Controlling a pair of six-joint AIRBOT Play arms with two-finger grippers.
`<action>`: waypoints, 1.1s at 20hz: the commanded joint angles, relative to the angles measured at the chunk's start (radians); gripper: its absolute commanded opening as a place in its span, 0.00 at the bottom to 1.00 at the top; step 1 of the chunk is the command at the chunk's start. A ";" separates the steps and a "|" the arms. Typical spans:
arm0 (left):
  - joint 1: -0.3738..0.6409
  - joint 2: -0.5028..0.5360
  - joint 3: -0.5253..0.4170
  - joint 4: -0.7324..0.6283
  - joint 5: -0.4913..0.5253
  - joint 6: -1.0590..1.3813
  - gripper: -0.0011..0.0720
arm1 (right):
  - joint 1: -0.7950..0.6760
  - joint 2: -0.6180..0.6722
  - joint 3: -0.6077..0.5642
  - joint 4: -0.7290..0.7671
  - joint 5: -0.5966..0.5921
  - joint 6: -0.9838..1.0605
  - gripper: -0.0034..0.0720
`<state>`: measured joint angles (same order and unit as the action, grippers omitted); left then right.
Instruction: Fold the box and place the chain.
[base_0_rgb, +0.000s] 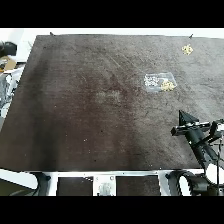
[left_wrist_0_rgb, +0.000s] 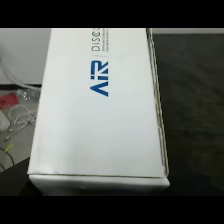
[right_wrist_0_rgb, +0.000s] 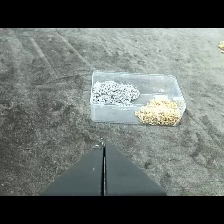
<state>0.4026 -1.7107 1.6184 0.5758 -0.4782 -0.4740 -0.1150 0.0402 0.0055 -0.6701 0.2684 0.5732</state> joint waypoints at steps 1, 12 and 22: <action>0.034 -0.082 -0.036 0.053 0.059 -0.043 0.03 | 0.000 0.001 0.000 0.000 0.000 0.000 0.05; 0.034 -0.280 -0.035 -0.114 0.025 0.274 0.03 | 0.000 0.000 0.000 0.001 0.009 0.000 0.05; 0.034 -0.307 -0.036 -0.113 0.015 0.179 0.63 | 0.000 0.000 0.000 0.001 0.016 0.000 0.05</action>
